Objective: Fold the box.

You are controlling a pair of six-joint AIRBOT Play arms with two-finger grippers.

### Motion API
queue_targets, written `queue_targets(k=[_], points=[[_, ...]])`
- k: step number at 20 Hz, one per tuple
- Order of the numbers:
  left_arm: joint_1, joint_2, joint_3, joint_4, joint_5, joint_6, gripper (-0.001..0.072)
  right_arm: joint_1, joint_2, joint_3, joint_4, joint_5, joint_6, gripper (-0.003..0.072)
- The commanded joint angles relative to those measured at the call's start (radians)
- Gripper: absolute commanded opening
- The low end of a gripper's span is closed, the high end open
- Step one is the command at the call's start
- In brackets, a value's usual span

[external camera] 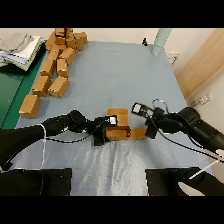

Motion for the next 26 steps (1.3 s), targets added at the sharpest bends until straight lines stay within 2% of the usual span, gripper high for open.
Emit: queue_targets(k=[1,3,6,9,14,17,21,23,26], points=[[0.0,0.0,0.001,0.0,0.0,0.0,0.0402,-0.097,0.032,0.002,-0.284,-0.156,0.565,0.0004],[0.001,0.0,0.001,0.0,0.0,0.0,0.0402,-0.211,-0.027,-0.013,-0.045,-0.201,0.584,0.0004],[0.0,0.0,0.001,0.0,0.0,0.0,0.0401,-0.269,-0.119,-0.032,0.348,-0.142,0.413,0.0004],[0.0,0.0,0.001,0.0,0.0,0.0,0.0401,-0.269,-0.188,-0.032,0.565,-0.128,0.274,0.0004],[0.0,0.0,0.001,0.0,0.0,0.0,0.0402,-0.269,-0.196,-0.031,0.756,-0.135,0.154,0.0003],[0.0,0.0,0.001,0.0,0.0,0.0,0.0401,-0.269,-0.196,-0.026,0.766,-0.138,0.153,0.0004],[0.0,0.0,0.001,0.0,0.0,0.0,0.0401,-0.269,-0.182,0.036,0.789,-0.188,0.154,0.001],[0.0,0.0,0.001,0.0,0.0,0.0,0.0401,-0.269,-0.172,0.068,0.79,-0.206,0.16,0.0247],[0.0,0.0,0.001,0.0,0.0,0.0,0.0401,-0.245,-0.172,0.077,0.793,-0.212,0.178,0.0281]])
